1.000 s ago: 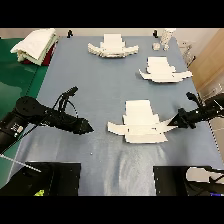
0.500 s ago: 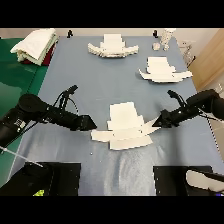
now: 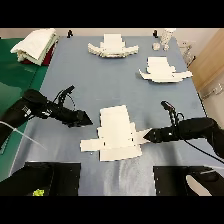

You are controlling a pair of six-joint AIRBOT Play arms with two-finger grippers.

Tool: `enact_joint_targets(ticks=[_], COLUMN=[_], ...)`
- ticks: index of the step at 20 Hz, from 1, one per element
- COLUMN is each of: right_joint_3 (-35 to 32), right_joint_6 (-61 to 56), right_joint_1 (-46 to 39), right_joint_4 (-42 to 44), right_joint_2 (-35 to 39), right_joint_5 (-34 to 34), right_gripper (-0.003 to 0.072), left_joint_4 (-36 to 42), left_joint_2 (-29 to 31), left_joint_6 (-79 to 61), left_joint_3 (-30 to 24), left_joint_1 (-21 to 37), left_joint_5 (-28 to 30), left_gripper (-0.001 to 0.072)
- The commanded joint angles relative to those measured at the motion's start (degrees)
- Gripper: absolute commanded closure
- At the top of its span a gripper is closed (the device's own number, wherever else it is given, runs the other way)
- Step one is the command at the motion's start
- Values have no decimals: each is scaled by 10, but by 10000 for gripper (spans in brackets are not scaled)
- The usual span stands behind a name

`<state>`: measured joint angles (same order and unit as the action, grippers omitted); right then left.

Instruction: Fold the box.

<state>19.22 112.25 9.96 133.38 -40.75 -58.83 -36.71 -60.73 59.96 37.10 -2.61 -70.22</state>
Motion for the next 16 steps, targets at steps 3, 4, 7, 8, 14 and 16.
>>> enact_joint_targets(ticks=[3, 4, 7, 8, 14, 16], right_joint_3=[-25, -25, -25, -25, -25, -25], right_joint_6=[-8, -8, -8, -8, -8, -8], right_joint_1=[41, 41, 41, 41, 41, 41], right_joint_4=[-13, -13, -13, -13, -13, -13], right_joint_2=[38, 38, 38, 38, 38, 38], right_joint_5=[29, 30, 29, 29, 29, 29], right_gripper=[682, 682, 682, 682, 682, 682], left_joint_4=[77, 90, 145, 154, 177, 176], left_joint_2=[-106, -123, -172, -191, -265, -276], left_joint_6=[-90, -106, -156, -162, -182, -187], left_joint_3=[1, 1, 8, 15, 74, 83], left_joint_1=[7, 7, 2, -2, -58, -72], left_joint_5=[1, 7, 31, 37, 13, -2], left_gripper=[189, 189, 189, 190, 190, 191])
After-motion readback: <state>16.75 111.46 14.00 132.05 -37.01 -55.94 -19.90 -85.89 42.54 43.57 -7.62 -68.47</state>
